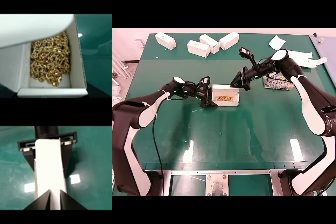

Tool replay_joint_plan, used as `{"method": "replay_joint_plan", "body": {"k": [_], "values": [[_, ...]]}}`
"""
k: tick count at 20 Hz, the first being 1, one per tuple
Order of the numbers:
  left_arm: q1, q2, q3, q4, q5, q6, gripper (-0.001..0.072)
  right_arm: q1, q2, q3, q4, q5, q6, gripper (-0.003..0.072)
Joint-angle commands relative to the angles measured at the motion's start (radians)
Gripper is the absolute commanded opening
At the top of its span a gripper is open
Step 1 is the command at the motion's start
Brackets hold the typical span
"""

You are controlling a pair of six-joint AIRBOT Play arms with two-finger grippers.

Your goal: Fold the box and place the chain.

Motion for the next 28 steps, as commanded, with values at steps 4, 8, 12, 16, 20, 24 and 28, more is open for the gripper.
{"method": "replay_joint_plan", "body": {"k": [4,8,12,16,20,24,28], "values": [[0.001,0.001,0.001,0.000,0.001,0.000,0.0469,0.002,-0.006,0.038,-0.001,-0.045,-0.015,0.0162],[0.001,0.001,0.001,0.000,0.001,0.000,0.0469,0.002,-0.039,0.038,-0.011,-0.007,-0.012,0.0175],[0.001,0.001,0.001,0.000,0.001,0.000,0.0469,0.002,-0.064,0.038,-0.020,0.000,-0.011,0.0194],[0.001,0.001,0.001,0.000,0.001,0.000,0.0469,0.001,-0.064,0.041,-0.021,0.033,-0.005,0.0195],[0.001,0.001,0.001,0.000,0.001,0.001,0.0469,0.005,-0.064,0.041,-0.020,0.043,0.005,0.0195],[0.001,0.001,0.001,0.000,0.001,0.000,0.0469,0.012,-0.063,0.041,-0.021,0.107,0.016,0.0205],[0.001,0.001,0.001,0.000,0.001,0.000,0.0469,0.013,-0.063,0.041,-0.035,0.106,0.029,0.0213]]}}
